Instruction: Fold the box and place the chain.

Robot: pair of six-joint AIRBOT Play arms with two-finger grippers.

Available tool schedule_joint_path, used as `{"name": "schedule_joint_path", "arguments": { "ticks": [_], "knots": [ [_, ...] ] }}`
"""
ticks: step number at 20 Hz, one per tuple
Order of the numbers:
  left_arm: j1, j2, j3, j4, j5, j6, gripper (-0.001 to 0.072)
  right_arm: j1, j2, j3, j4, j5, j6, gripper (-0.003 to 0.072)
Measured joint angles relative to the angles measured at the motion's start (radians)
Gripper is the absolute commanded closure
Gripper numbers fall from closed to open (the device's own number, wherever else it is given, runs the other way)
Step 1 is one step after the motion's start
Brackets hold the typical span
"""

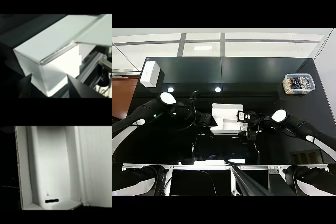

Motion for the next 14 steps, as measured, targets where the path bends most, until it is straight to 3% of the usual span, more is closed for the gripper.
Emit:
{"name": "schedule_joint_path", "arguments": {
  "ticks": [6, 14],
  "knots": [
    [-0.066, 0.000, 0.079, 0.166, 0.018, -0.194, 0.0214, 0.000, 0.000, 0.000, 0.000, 0.000, 0.000, 0.0560],
    [-0.232, -0.001, 0.120, 0.462, 0.094, -0.564, 0.0214, 0.000, 0.000, 0.000, 0.000, 0.000, 0.000, 0.0560]
  ]
}}
